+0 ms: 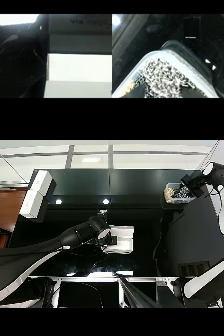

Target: Fold the box and place the chain.

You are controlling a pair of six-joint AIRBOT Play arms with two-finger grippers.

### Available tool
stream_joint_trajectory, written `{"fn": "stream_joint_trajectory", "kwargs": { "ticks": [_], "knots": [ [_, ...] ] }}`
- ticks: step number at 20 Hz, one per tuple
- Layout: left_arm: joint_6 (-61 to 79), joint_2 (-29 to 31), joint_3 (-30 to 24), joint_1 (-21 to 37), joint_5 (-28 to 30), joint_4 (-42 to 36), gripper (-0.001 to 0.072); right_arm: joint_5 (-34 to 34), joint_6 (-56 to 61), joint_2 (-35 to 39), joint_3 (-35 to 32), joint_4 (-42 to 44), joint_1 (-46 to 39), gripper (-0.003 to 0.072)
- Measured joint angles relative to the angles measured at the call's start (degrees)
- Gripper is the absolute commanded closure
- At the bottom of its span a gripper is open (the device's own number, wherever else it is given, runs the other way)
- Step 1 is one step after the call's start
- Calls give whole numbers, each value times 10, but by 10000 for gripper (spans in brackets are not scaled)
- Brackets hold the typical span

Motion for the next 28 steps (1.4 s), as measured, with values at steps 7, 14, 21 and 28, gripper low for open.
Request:
{"fn": "stream_joint_trajectory", "kwargs": {
  "ticks": [7,14,21,28],
  "knots": [
    [0,0,0,0,0,0,681,7,-58,9,7,5,1,669],
    [0,0,0,0,-1,0,681,32,-216,143,9,-13,1,670],
    [0,0,0,0,-2,0,681,62,-325,329,9,29,1,671],
    [0,0,0,0,-2,0,681,107,-394,467,-7,114,47,673]
  ]
}}
